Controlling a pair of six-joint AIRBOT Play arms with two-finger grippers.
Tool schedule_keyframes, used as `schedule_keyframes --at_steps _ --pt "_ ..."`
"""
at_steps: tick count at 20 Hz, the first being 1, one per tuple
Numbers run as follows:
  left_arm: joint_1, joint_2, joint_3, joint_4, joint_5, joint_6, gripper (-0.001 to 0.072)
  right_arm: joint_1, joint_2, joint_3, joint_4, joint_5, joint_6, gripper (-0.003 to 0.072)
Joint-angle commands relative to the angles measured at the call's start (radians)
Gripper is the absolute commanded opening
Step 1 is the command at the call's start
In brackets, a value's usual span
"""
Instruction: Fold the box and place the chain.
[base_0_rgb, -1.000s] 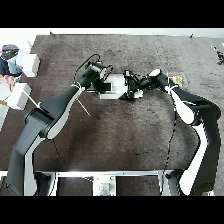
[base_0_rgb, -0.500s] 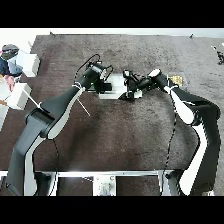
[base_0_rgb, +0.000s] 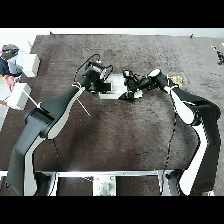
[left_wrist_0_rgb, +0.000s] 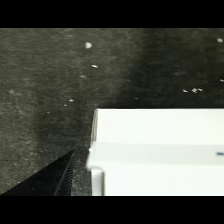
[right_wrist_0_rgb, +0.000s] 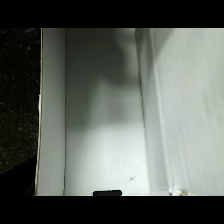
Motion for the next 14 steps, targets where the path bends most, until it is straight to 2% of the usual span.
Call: schedule_keyframes --at_steps 1,7,11,14 --pt "0.001 0.003 0.001 -0.018 0.014 0.016 0.0315 0.0 0.0 0.0 0.0 0.0 0.0 0.0465" --pt "0.003 0.045 0.0 -0.024 -0.014 0.035 0.0316 0.0 0.0 0.0 0.0 0.0 0.0 0.0465" --pt "0.027 0.121 0.001 -0.026 -0.064 0.069 0.0315 0.0 0.0 0.0 0.0 0.0 0.0 0.0465" --pt "0.048 0.179 0.0 -0.026 -0.073 0.185 0.0314 0.0 0.0 0.0 0.0 0.001 0.0 0.0465"
